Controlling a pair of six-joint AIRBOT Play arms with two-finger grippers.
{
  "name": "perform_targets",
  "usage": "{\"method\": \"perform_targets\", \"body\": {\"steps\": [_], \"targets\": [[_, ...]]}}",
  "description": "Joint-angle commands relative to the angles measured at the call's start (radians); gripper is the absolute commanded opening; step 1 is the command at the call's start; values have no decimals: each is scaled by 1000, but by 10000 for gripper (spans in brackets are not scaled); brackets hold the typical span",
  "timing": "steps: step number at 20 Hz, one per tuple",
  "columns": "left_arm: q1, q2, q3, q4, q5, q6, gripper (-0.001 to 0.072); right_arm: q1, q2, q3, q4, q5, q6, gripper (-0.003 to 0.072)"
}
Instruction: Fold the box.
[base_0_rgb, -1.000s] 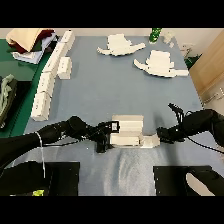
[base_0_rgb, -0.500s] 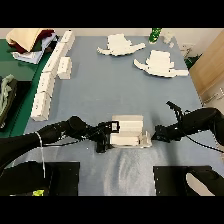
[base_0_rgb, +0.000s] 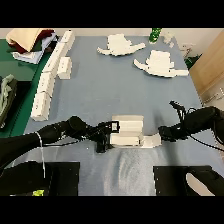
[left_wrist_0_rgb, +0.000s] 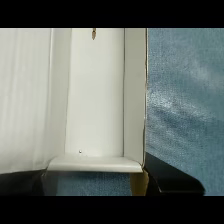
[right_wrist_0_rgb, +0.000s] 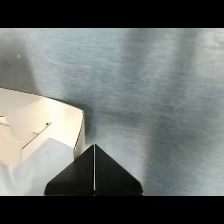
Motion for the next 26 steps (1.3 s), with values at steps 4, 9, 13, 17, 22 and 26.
{"method": "perform_targets", "body": {"steps": [4, 9, 13, 17, 22, 26], "targets": [[0, 0, 1, 0, 0, 0, 472, 0, -15, -72, 31, 53, 10, 1], [0, 0, 1, 0, 0, 0, 472, 0, -16, -86, 131, 53, -29, 1], [0, 0, 1, 0, 0, 0, 472, 0, -5, -77, 197, 47, -47, 1], [0, 0, 1, 0, 0, 0, 471, 0, 29, -50, 199, 36, -43, 2], [0, 0, 1, 0, 0, 0, 472, 0, 35, -29, 220, 20, -43, 309], [0, 0, 1, 0, 0, 0, 472, 1, 35, -29, 241, 5, -43, 319]]}}
